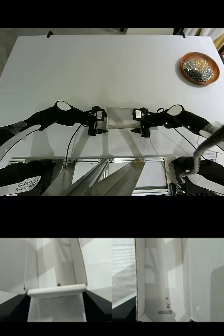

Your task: Fold the box and place the chain.

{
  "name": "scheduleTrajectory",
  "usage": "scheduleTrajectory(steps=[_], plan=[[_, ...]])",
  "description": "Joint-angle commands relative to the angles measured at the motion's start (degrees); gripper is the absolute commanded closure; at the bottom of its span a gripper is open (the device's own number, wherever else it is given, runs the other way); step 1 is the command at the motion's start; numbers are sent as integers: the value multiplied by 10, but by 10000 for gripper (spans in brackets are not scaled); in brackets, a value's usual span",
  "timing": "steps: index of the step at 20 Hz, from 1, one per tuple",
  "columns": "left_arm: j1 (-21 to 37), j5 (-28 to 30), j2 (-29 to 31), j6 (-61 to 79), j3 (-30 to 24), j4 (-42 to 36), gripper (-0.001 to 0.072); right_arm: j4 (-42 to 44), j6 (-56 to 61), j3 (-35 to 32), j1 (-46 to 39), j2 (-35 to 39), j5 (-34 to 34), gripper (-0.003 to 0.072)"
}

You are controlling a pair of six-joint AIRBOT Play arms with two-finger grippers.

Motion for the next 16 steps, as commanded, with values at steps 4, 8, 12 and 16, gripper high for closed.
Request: scheduleTrajectory(steps=[4,8,12,16], plan=[[-7,3,-7,0,0,-21,-6,0,0,1,0,0,0,267],[-7,3,-8,0,0,-38,10,0,0,1,0,0,0,267],[-7,5,-8,0,0,-39,154,0,0,0,0,0,0,267],[-14,12,-8,0,0,-35,323,0,0,1,0,0,0,267]])
